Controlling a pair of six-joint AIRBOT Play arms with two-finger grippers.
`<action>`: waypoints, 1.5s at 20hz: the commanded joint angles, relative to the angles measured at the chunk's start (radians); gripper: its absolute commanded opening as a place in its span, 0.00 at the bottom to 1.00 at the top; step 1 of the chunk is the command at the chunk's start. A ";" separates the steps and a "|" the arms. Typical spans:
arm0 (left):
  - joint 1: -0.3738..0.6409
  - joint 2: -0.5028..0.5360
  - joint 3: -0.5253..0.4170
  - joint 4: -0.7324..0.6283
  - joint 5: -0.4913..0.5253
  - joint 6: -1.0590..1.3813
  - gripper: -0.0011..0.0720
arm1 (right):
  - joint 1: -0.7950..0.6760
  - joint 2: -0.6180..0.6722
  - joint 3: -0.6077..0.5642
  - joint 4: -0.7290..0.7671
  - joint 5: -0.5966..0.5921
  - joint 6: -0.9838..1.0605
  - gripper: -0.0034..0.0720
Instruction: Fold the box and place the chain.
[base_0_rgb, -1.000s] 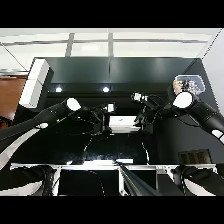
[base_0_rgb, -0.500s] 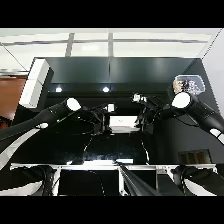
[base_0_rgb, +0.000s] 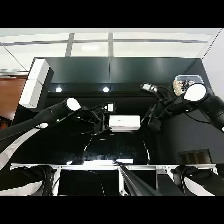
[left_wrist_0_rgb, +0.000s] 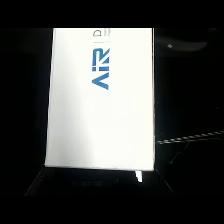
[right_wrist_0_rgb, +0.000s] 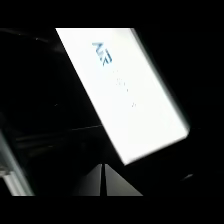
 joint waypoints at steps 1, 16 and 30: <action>0.000 0.001 0.001 0.000 -0.003 0.002 0.56 | -0.078 0.009 -0.099 0.194 0.076 0.141 0.07; 0.000 0.001 0.001 0.000 -0.002 0.002 0.56 | 0.037 -0.146 -0.222 0.394 -0.359 0.177 0.07; 0.004 0.042 0.002 0.009 -0.002 -0.003 0.99 | -0.426 0.199 -0.101 0.281 -0.055 0.166 0.07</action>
